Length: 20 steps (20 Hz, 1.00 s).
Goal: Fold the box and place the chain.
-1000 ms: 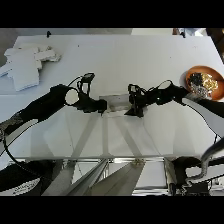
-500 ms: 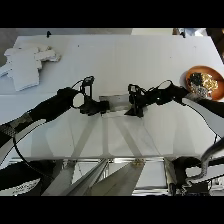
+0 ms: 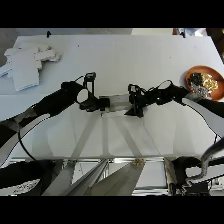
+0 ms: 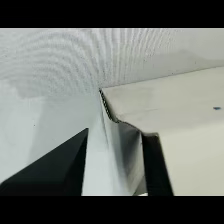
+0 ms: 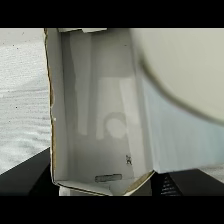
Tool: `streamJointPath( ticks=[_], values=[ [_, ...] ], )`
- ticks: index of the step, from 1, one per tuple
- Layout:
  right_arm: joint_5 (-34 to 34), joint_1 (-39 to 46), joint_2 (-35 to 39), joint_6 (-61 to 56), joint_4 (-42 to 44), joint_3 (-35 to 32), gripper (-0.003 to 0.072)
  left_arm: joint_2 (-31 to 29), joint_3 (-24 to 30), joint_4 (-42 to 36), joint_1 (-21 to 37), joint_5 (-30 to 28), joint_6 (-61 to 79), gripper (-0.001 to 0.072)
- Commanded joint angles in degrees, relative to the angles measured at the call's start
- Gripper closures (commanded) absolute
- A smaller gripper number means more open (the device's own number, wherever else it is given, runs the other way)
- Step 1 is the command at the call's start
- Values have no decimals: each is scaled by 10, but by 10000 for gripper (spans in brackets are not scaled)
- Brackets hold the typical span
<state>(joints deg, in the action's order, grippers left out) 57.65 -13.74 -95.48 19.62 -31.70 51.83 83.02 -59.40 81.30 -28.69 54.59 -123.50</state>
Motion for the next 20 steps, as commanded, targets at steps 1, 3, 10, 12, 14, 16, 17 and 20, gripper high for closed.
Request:
streamJointPath(
  ticks=[1,3,10,12,14,16,17,20],
  values=[
    [0,0,0,0,0,1,377,32,-41,23,-16,54,-5,167],
    [0,0,0,0,0,1,377,46,-54,23,-30,42,-5,94],
    [0,0,0,0,0,1,377,58,-59,21,-43,11,-40,341],
    [0,0,0,0,0,1,377,61,-59,34,-43,24,-40,341],
    [0,0,0,0,0,1,377,64,-59,54,-43,56,-40,342],
    [0,0,0,0,0,1,377,68,-59,67,-43,79,-40,359],
    [0,0,0,0,0,1,377,69,-59,66,-43,82,-42,365],
    [0,0,0,0,0,1,377,70,-59,66,-43,74,-67,558]
  ],
)
